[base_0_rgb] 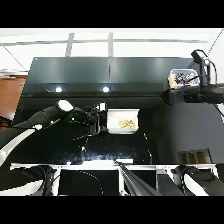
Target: Fold the box and place the chain.
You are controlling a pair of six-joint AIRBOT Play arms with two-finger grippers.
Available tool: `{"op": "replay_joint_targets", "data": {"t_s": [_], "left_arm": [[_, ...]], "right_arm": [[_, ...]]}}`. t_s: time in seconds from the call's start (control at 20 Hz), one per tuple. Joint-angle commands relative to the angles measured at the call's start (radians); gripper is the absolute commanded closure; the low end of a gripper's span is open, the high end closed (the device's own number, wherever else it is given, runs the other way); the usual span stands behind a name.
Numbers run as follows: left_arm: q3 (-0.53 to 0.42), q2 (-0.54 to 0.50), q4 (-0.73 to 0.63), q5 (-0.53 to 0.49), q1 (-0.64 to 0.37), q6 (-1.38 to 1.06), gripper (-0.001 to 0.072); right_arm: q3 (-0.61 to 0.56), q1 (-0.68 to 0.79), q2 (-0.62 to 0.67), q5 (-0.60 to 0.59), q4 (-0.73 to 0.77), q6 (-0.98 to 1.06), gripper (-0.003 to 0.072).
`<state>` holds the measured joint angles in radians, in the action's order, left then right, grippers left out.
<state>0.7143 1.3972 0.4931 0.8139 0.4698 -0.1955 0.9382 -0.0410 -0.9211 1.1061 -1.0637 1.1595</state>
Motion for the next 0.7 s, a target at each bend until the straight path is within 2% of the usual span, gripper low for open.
{"op": "replay_joint_targets", "data": {"t_s": [0.0, 0.1, 0.25, 0.3, 0.45, 0.55, 0.65], "left_arm": [[0.000, 0.001, 0.006, -0.010, 0.003, 0.003, 0.0209], [0.000, 0.001, 0.006, -0.010, 0.003, 0.003, 0.0208], [0.000, 0.001, 0.006, -0.010, 0.003, 0.003, 0.0207], [0.000, 0.001, 0.006, -0.010, 0.003, 0.004, 0.0207], [0.000, 0.001, 0.006, -0.010, 0.003, 0.004, 0.0207], [0.000, 0.001, 0.006, -0.010, 0.003, 0.004, 0.0206], [0.000, 0.001, 0.006, -0.010, 0.003, 0.004, 0.0204]], "right_arm": [[0.001, -0.112, -0.085, -0.172, 0.065, -0.014, -0.0024], [0.001, -0.179, -0.165, -0.236, 0.084, -0.072, -0.0023], [0.001, -0.233, -0.255, -0.212, 0.157, -0.260, -0.0022], [0.000, -0.241, -0.270, -0.181, 0.170, -0.336, -0.0023], [0.001, -0.250, -0.276, 0.013, 0.170, -0.574, -0.0023], [0.001, -0.250, -0.276, 0.109, 0.169, -0.655, -0.0023], [0.000, -0.250, -0.276, 0.153, 0.172, -0.714, -0.0015]]}}
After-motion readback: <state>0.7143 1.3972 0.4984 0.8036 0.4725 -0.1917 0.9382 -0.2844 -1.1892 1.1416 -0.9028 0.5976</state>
